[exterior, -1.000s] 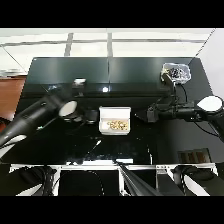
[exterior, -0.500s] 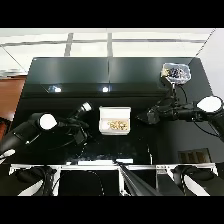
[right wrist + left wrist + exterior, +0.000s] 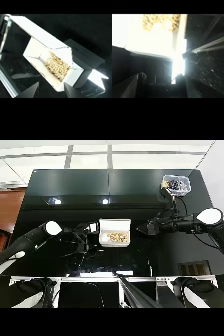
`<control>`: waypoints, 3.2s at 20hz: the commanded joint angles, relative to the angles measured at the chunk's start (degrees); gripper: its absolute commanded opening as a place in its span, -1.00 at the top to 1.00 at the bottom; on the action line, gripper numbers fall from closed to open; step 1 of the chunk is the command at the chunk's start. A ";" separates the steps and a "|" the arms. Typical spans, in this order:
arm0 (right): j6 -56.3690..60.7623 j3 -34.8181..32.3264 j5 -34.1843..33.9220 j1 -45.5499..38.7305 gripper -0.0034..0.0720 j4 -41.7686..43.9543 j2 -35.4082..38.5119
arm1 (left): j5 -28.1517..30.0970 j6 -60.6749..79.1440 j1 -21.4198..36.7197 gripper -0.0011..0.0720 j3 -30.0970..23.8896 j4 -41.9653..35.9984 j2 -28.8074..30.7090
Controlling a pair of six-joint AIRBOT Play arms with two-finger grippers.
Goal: Fold the box and place the chain.
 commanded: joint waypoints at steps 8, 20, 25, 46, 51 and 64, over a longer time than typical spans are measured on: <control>0.02 0.04 -1.07 1.73 -0.06 0.17 -0.02 | -8.41 16.83 5.95 -0.97 4.92 -14.80 -8.41; 0.00 0.04 -5.57 3.91 -0.06 0.04 -0.04 | -10.47 17.22 3.15 -0.97 4.92 -12.59 -8.46; 0.00 0.04 -6.58 3.91 -0.06 0.04 -0.02 | -7.06 15.58 0.61 -0.97 4.92 -12.55 -8.46; 4.48 1.22 -33.09 8.22 -0.96 7.72 -2.58 | -3.67 15.04 -3.21 -0.34 6.69 -12.48 -9.88; -6.16 5.97 -24.96 10.99 -0.96 -1.07 -15.50 | -3.67 15.04 -3.21 -0.34 6.69 -12.50 -9.88; -37.16 8.26 -6.01 18.64 -0.96 -11.80 -13.81 | -4.02 15.08 -3.21 -0.34 6.69 -12.33 -9.88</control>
